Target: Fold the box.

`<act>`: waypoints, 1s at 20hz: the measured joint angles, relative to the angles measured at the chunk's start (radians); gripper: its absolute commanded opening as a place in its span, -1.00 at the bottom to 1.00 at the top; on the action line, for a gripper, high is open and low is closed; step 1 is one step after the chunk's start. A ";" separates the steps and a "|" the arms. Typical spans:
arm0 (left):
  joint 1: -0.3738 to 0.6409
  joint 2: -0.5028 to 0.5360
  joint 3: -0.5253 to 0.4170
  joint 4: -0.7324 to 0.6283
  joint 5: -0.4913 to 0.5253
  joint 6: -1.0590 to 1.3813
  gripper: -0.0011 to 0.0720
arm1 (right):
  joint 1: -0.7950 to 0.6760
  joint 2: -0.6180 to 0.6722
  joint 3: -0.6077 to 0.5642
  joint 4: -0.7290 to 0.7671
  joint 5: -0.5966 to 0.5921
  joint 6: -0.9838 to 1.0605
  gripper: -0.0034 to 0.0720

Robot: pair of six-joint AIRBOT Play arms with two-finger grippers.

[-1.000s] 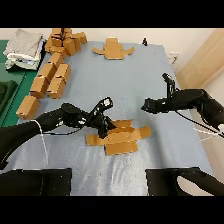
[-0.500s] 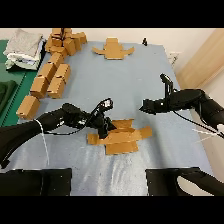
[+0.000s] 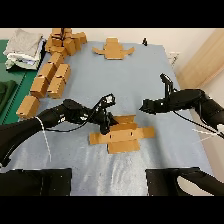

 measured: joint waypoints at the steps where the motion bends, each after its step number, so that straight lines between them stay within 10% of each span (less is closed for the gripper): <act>1: 0.000 0.000 0.001 -0.002 0.003 0.006 -0.94 | 0.000 0.000 0.000 0.000 0.006 0.000 -0.83; 20: -0.013 -0.072 0.003 -0.021 -0.016 0.006 -0.94 | 0.000 -0.005 0.000 0.004 0.039 0.000 -0.83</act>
